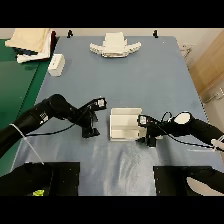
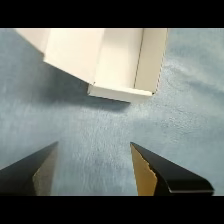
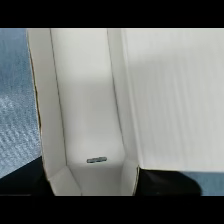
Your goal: Fold the box.
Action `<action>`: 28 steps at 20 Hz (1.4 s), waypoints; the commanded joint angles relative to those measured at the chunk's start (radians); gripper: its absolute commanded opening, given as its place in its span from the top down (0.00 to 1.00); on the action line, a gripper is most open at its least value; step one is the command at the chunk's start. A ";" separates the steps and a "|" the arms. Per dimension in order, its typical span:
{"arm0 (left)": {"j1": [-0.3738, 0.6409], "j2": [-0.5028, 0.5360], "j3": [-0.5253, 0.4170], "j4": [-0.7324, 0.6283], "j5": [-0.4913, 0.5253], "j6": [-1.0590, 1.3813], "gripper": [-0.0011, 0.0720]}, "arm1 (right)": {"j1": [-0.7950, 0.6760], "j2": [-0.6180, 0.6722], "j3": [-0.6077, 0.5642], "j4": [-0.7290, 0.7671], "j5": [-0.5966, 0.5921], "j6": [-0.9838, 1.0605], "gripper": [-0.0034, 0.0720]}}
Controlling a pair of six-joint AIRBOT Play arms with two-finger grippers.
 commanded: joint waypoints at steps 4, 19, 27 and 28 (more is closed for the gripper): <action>-0.024 -0.112 -0.095 -0.295 0.169 0.425 0.02 | -0.001 0.000 0.000 0.000 0.000 0.000 0.28; -0.145 -0.194 -0.092 -0.464 0.238 0.537 0.02 | -0.001 0.000 0.000 0.000 0.000 0.000 0.28; -0.174 -0.195 -0.093 -0.464 0.309 0.527 0.02 | -0.001 0.000 0.000 0.000 0.000 0.000 0.28; -0.189 -0.198 -0.093 -0.460 0.330 0.523 0.02 | -0.001 0.000 0.000 0.000 0.000 0.000 0.28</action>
